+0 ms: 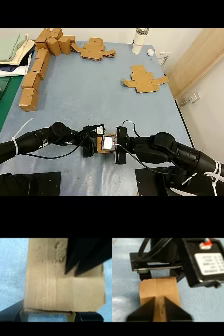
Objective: Fold the box.
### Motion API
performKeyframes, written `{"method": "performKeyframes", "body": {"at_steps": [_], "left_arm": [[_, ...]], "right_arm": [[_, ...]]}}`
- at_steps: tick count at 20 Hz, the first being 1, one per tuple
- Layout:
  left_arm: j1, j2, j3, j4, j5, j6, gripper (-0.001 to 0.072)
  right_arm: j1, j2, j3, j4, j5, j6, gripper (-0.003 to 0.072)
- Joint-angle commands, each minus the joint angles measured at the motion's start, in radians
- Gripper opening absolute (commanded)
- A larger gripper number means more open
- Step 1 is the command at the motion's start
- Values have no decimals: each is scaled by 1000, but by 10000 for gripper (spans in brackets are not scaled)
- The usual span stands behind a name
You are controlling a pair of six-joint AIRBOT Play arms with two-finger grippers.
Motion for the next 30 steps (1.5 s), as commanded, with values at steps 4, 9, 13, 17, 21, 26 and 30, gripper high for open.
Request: {"method": "performKeyframes", "body": {"at_steps": [4, 9, 13, 17, 21, 26, 30], "left_arm": [[0, 0, 0, 0, 0, 0, 608], [0, 0, 0, 0, 0, 0, 608], [0, 0, 0, 0, 0, 0, 608], [1, 0, 0, 0, 0, 0, 608], [1, 0, 0, 0, 0, 0, 608], [0, 0, 0, 0, 0, 0, 608], [0, 0, 0, 0, 0, 0, 608]], "right_arm": [[17, -7, -3, -125, -9, 4, 371], [18, -7, -3, -123, -29, 4, 501], [17, -29, -3, -131, -77, 4, 501], [18, -66, -3, -207, -27, 3, 501], [19, -56, 6, -291, 9, 4, 500], [20, -54, 11, -289, -1, 4, 488], [20, -50, 11, -277, -11, 3, 464]]}}
